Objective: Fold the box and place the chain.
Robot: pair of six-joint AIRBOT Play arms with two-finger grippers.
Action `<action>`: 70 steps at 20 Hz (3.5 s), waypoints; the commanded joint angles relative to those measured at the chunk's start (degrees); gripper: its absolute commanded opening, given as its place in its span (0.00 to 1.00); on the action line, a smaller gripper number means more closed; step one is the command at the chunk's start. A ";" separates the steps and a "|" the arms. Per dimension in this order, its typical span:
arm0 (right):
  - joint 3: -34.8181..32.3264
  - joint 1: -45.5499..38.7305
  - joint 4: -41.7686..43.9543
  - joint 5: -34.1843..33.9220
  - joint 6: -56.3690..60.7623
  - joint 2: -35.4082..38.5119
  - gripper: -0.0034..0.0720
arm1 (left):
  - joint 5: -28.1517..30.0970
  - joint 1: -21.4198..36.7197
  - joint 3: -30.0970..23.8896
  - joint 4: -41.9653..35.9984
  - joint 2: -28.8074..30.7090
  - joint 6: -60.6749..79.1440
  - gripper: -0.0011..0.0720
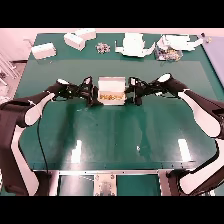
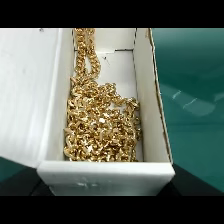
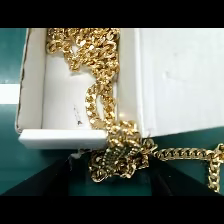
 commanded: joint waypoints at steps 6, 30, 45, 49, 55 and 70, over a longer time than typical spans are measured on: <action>1.97 0.04 -0.76 -0.28 1.22 -2.32 0.50 | 0.02 0.00 0.04 0.00 0.04 0.00 0.66; 3.26 1.14 -1.84 -0.52 28.17 21.07 0.05 | 0.02 0.00 0.04 0.00 0.04 0.00 0.66; -0.31 8.35 -2.01 -7.80 31.78 25.29 0.05 | 0.00 0.00 0.04 0.00 0.04 0.00 0.66; -0.37 8.37 -1.55 -8.35 31.80 19.63 0.05 | 0.00 0.00 0.04 0.00 0.04 0.00 0.66; -0.33 8.31 -2.45 -6.45 32.46 13.88 0.61 | 0.00 0.00 0.04 0.00 0.04 0.00 0.66; 7.67 8.26 -2.01 -26.29 32.41 11.65 0.60 | 0.00 0.00 0.04 0.00 0.04 0.00 0.66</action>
